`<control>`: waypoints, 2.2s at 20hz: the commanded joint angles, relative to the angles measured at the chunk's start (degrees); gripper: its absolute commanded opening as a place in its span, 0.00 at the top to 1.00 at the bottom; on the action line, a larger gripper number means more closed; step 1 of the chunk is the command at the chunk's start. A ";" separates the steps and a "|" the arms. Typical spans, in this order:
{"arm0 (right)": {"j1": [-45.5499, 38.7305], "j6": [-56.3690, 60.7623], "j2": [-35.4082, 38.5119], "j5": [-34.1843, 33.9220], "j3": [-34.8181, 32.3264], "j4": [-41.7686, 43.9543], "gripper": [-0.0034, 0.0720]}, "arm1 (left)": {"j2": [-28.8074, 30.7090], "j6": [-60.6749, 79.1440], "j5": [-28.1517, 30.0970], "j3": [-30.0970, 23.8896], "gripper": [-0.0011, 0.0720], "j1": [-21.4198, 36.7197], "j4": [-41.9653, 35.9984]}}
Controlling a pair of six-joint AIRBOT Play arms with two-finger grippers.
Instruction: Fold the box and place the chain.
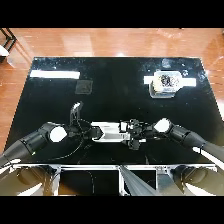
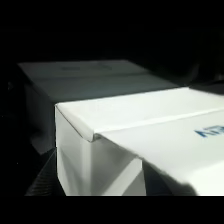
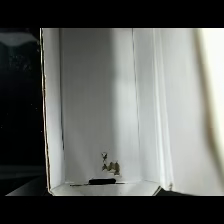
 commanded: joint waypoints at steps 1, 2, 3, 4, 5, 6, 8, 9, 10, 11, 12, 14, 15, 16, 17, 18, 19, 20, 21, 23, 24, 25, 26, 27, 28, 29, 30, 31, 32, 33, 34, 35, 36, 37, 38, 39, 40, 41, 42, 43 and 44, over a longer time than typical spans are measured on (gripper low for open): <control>0.04 0.02 -0.02 0.00 0.02 -0.02 0.56 | -1.53 -2.69 0.83 0.42 0.14 -0.96 1.36; 0.04 0.02 -0.02 0.00 0.02 -0.02 0.56 | -2.12 -2.71 0.68 0.94 0.15 -1.36 1.68; 0.04 0.02 -0.02 0.00 0.02 -0.02 0.56 | -2.78 -2.97 0.44 1.70 0.16 -2.01 2.45; 0.04 0.02 -0.02 -0.02 0.02 -0.02 0.56 | -3.45 -4.74 0.28 2.51 0.16 -2.73 4.22; 0.04 0.02 -0.02 0.00 0.02 -0.02 0.56 | -4.11 -7.45 0.04 3.34 0.16 -3.48 6.95; 0.04 0.02 -0.02 0.00 0.02 -0.02 0.56 | -4.96 -11.58 -1.20 4.42 0.16 -4.07 11.04; 0.04 0.02 -0.02 0.00 0.02 -0.02 0.56 | -7.04 -16.83 -5.53 7.32 0.16 -5.27 18.53; 0.04 0.02 -0.02 0.00 0.02 -0.02 0.56 | -8.28 -18.27 -8.46 9.20 0.16 -6.08 21.73; 0.04 0.02 -0.02 0.00 0.02 -0.02 0.56 | -9.38 -19.28 -11.02 10.95 0.16 -6.86 24.09; 0.04 0.02 -0.02 0.00 0.02 -0.02 0.56 | -10.54 -20.24 -13.53 12.72 0.16 -7.56 26.01; 0.04 0.02 -0.02 0.00 0.02 -0.02 0.56 | -11.54 -21.18 -15.39 14.10 0.17 -8.02 27.30; 0.04 0.02 -0.02 0.00 0.02 -0.02 0.56 | -12.76 -22.03 -16.81 15.85 0.17 -8.46 28.02; 0.04 0.02 -0.02 0.00 0.02 -0.02 0.56 | -12.87 -22.03 -16.90 16.20 0.17 -8.48 28.04; 0.04 0.02 -0.02 0.00 0.02 -0.02 0.56 | -12.87 -22.03 -17.18 16.41 0.17 -8.46 28.04; 0.04 0.02 -0.02 0.00 0.02 -0.02 0.56 | -12.87 -22.03 -17.73 16.46 0.17 -8.44 28.02; 0.04 0.02 -0.02 0.00 0.02 -0.02 0.56 | -12.87 -22.01 -18.56 16.46 0.17 -8.48 28.02; 0.04 0.02 -0.02 0.00 0.02 -0.02 0.56 | -12.85 -22.01 -19.61 16.46 0.17 -8.50 28.02; 0.04 0.02 -0.02 0.00 0.02 -0.02 0.56 | -12.85 -22.01 -20.63 16.46 0.19 -8.50 28.02; 0.04 0.02 -0.02 0.00 0.02 -0.02 0.56 | -12.85 -21.99 -20.90 16.46 0.23 -8.50 28.04; 0.04 0.02 -0.02 0.00 0.02 -0.02 0.56 | -12.87 -22.01 -20.06 16.46 0.28 -8.50 28.09; 0.04 0.02 -0.02 0.00 0.02 -0.02 0.56 | -12.94 -22.03 -19.65 16.46 0.29 -8.50 28.13; 0.04 0.02 -0.02 0.00 0.02 -0.02 0.56 | -12.98 -22.05 -19.19 16.46 0.29 -8.50 28.13; 0.04 0.02 -0.02 0.00 0.02 -0.02 0.56 | -12.98 -22.51 -19.08 16.46 0.31 -8.50 28.17; 0.04 0.02 -0.02 0.00 0.02 -0.02 0.56 | -12.98 -23.50 -19.08 16.46 0.32 -8.50 28.55; 0.04 0.02 -0.02 0.00 0.02 -0.02 0.56 | -12.98 -23.98 -19.08 16.46 0.33 -8.50 28.92; 0.04 0.02 -0.02 0.00 0.02 -0.02 0.56 | -12.98 -24.30 -19.08 16.46 0.34 -8.48 29.11; 0.04 0.02 -0.02 0.00 0.02 -0.02 0.56 | -13.05 -24.70 -19.08 16.46 0.34 -8.50 29.11; 0.04 0.02 -0.02 0.00 0.02 -0.02 0.56 | -13.22 -25.24 -19.04 16.46 0.34 -8.50 29.09; 0.04 0.02 -0.02 0.00 0.02 -0.02 0.56 | -13.53 -25.29 -18.93 16.48 0.34 -8.50 28.96; 0.04 0.02 -0.02 0.00 0.02 -0.02 0.56 | -13.84 -25.38 -18.91 16.70 0.34 -8.50 29.00; 0.04 0.02 -0.02 0.00 0.02 -0.02 0.56 | -14.23 -25.38 -18.91 17.27 0.34 -8.50 29.09; 0.04 0.02 -0.02 0.00 0.02 -0.02 0.56 | -14.62 -25.35 -18.95 17.92 0.34 -8.50 29.11; 0.04 0.02 -0.02 0.00 0.02 -0.02 0.56 | -15.15 -25.29 -19.08 18.69 0.35 -8.50 29.11; 0.04 0.02 -0.02 0.00 0.02 -0.02 0.56 | -15.76 -25.03 -19.41 19.34 0.41 -8.52 29.07; 0.04 0.02 -0.02 0.00 0.02 -0.02 0.56 | -16.52 -24.70 -20.15 20.09 0.42 -8.52 29.09; 0.04 0.02 -0.02 0.00 0.02 -0.02 0.56 | -17.20 -24.06 -21.24 20.87 0.47 -8.52 29.07; 0.04 0.02 -0.02 0.00 0.02 -0.02 0.56 | -17.53 -23.63 -21.97 21.35 0.51 -8.70 29.09; 0.04 0.02 -0.02 0.00 0.02 -0.02 0.56 | -17.57 -23.65 -22.16 21.42 0.51 -8.90 29.14; 0.04 0.02 -0.02 0.00 0.02 -0.02 0.56 | -17.57 -23.67 -22.51 21.42 0.51 -9.14 29.03; 0.04 0.02 -0.02 0.00 0.02 -0.02 0.56 | -17.57 -23.67 -23.32 21.42 0.51 -9.33 29.09; 0.04 0.02 -0.02 0.02 0.02 -0.02 0.56 | -17.59 -23.65 -23.89 21.40 0.51 -9.38 29.07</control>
